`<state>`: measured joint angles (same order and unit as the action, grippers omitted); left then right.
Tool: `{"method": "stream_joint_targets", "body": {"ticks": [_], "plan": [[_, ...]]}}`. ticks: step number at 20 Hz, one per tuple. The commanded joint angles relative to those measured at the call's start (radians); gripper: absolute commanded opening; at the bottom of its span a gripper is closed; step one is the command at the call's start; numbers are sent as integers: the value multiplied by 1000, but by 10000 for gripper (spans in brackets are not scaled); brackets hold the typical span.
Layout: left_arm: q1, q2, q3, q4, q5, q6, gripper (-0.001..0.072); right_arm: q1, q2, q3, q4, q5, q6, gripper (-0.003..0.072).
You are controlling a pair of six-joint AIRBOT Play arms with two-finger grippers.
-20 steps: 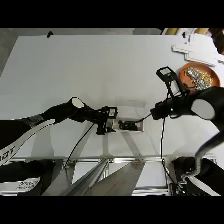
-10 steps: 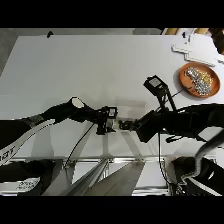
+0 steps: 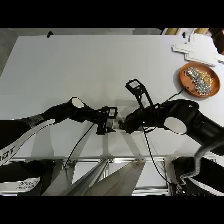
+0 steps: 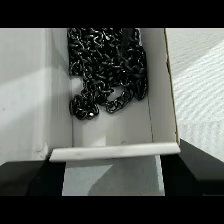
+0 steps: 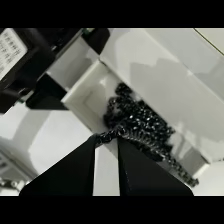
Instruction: Fold the box and place the chain.
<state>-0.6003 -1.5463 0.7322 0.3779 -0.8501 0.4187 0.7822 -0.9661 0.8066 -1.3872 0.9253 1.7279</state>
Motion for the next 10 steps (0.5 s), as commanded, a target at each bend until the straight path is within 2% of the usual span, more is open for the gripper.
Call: {"method": "stream_joint_targets", "body": {"ticks": [1,6,8,10], "plan": [[0,0,0,0,0,0,206,-11,-36,-2,-9,-31,-7,248],[0,0,0,0,0,0,206,-210,58,51,2,47,-56,245],[0,0,0,0,0,0,206,-309,101,53,-5,55,-66,213],[0,0,0,0,0,0,206,-409,108,53,-10,84,-89,212]]}}
